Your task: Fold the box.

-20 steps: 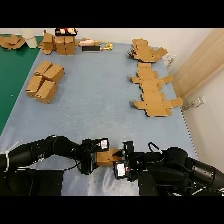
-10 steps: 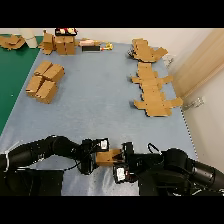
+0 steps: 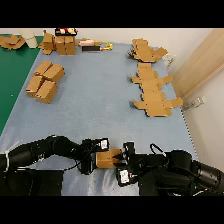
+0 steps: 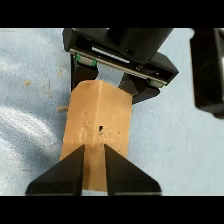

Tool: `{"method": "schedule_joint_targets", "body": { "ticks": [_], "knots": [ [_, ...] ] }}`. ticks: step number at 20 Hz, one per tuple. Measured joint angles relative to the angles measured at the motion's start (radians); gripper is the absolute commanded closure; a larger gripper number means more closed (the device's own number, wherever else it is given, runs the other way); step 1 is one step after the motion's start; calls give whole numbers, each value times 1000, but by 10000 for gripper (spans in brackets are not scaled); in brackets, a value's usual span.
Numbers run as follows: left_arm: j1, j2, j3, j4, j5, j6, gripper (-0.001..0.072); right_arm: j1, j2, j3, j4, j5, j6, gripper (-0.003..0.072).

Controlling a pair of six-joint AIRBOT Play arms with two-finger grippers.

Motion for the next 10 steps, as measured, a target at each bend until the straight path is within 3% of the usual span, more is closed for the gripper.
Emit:
{"method": "schedule_joint_targets", "body": {
  "ticks": [1,4,6,10],
  "knots": [
    [0,0,0,0,0,0,247,0,0,0,-2,0,0,206],
    [0,0,0,0,0,0,247,2,-2,-1,26,-9,2,204],
    [0,0,0,0,0,0,247,2,-16,-2,23,-17,15,223],
    [0,0,0,0,0,0,247,4,-51,-3,-21,-12,39,332]
  ]
}}
